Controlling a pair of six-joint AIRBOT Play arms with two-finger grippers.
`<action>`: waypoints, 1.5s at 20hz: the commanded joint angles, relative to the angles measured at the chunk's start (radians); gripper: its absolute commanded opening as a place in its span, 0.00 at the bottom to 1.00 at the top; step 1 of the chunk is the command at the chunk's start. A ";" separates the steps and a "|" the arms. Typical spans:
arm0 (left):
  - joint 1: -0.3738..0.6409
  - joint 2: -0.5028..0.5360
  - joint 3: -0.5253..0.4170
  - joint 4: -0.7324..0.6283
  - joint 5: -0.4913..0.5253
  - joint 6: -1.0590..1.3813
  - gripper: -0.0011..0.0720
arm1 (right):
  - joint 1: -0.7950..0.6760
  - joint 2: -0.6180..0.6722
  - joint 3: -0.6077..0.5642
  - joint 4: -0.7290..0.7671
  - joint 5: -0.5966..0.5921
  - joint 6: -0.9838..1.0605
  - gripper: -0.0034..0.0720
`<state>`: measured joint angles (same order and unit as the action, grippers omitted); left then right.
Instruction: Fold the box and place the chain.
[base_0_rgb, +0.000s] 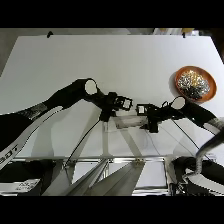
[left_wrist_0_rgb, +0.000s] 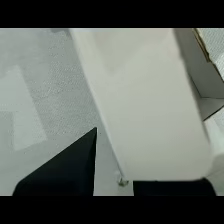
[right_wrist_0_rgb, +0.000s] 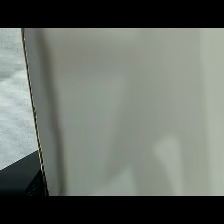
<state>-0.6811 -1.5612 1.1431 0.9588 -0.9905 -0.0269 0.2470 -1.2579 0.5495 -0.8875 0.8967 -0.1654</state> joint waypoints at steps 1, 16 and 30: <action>0.002 0.013 0.001 0.041 0.005 -0.055 0.45 | 0.000 0.001 -0.001 -0.007 -0.001 -0.001 0.58; 0.020 0.181 0.001 0.215 -0.212 -0.502 0.44 | 0.000 -0.001 -0.001 0.019 -0.057 0.218 0.57; 0.019 0.018 0.000 0.065 -0.033 -0.307 0.70 | 0.000 -0.001 -0.001 0.058 -0.170 0.081 0.59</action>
<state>-0.6617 -1.5097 1.1435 1.1072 -1.0340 -0.4049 0.2470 -1.2591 0.5476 -0.8383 0.8326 -0.0723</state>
